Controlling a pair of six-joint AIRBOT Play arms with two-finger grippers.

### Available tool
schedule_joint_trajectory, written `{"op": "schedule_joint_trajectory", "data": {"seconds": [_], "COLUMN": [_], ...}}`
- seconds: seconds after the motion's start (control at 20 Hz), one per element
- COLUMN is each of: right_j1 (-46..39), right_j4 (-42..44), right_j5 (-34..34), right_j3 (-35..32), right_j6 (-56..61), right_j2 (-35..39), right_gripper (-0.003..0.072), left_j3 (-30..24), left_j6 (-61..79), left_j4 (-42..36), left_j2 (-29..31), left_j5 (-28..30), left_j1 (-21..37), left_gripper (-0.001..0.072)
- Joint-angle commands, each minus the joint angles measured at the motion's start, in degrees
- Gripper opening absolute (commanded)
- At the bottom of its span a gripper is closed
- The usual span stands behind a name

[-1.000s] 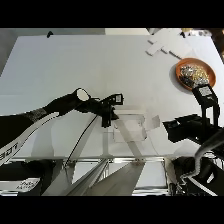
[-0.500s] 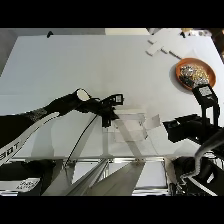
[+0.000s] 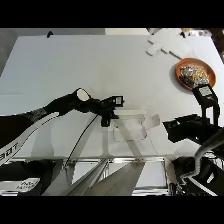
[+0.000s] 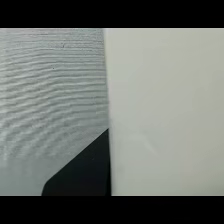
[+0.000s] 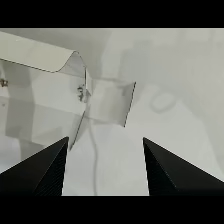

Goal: Fold the box and place the chain.

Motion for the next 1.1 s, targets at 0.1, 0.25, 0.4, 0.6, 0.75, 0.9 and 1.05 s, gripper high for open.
{"op": "schedule_joint_trajectory", "data": {"seconds": [0.1,0.25,0.4,0.6,0.75,0.9,1.05], "right_j1": [0.0,0.0,0.0,0.0,0.0,0.0,0.0], "right_j4": [0.0,-0.02,-0.02,-0.02,-0.02,-0.02,-0.02], "right_j5": [-0.11,-0.17,-0.17,-0.17,-0.17,-0.15,-0.15], "right_j3": [-0.02,-0.02,-0.02,-0.02,-0.02,-0.02,-0.02], "right_j6": [0.02,0.02,0.02,0.02,0.02,0.02,0.02], "right_j2": [0.02,0.02,0.02,0.02,0.02,0.02,0.02], "right_gripper": [0.0514,0.0514,0.0514,0.0514,0.0514,0.0514,0.0514], "left_j3": [1.92,3.23,3.3,3.3,3.3,3.3,3.3], "left_j6": [0.63,0.63,0.66,0.7,0.7,0.68,0.7], "left_j4": [3.58,3.56,3.65,4.33,4.42,4.42,4.44], "left_j2": [0.09,0.0,-0.63,-1.66,-1.79,-1.79,-1.81], "left_j5": [-2.32,-3.06,-4.28,-5.11,-5.25,-5.18,-4.92], "left_j1": [0.02,0.02,0.02,0.0,0.0,0.0,0.0], "left_gripper": [0.0004,0.0004,0.0005,0.0006,0.0006,0.0008,0.001]}}
